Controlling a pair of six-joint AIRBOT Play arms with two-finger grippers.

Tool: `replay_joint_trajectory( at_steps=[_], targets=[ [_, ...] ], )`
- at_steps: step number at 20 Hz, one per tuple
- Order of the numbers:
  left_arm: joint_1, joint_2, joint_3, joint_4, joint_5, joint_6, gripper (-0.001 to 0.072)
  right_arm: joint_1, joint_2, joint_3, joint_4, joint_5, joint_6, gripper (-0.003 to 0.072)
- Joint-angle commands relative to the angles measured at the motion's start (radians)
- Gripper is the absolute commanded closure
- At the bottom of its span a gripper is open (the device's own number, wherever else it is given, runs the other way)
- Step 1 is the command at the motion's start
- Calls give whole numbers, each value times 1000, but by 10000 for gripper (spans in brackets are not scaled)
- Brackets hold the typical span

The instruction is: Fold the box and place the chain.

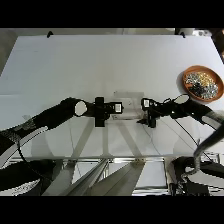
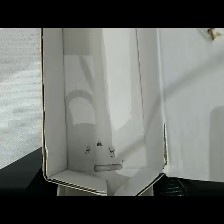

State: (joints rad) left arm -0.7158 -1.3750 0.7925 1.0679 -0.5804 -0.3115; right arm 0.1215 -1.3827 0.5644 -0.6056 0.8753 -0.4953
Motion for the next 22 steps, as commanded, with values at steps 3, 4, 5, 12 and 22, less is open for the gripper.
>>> replay_joint_trajectory(
  at_steps=[3, 4, 5, 12, 22],
  targets=[
    [-23, 0, 0, -7, 30, 2, 555, 0, 1, 1, 0, 0, 0, 280],
    [-28, 0, 0, -13, 31, 2, 555, 0, 1, 1, 0, 0, 0, 280],
    [-35, 0, 0, -20, 31, 3, 555, 0, 1, 1, 0, 0, 0, 280],
    [-53, 0, 0, -24, 45, 3, 556, 0, 1, 1, 0, 0, 0, 280],
    [-90, -39, 0, -43, 128, 2, 556, 0, 1, 1, 0, 0, 0, 279]
  ],
)
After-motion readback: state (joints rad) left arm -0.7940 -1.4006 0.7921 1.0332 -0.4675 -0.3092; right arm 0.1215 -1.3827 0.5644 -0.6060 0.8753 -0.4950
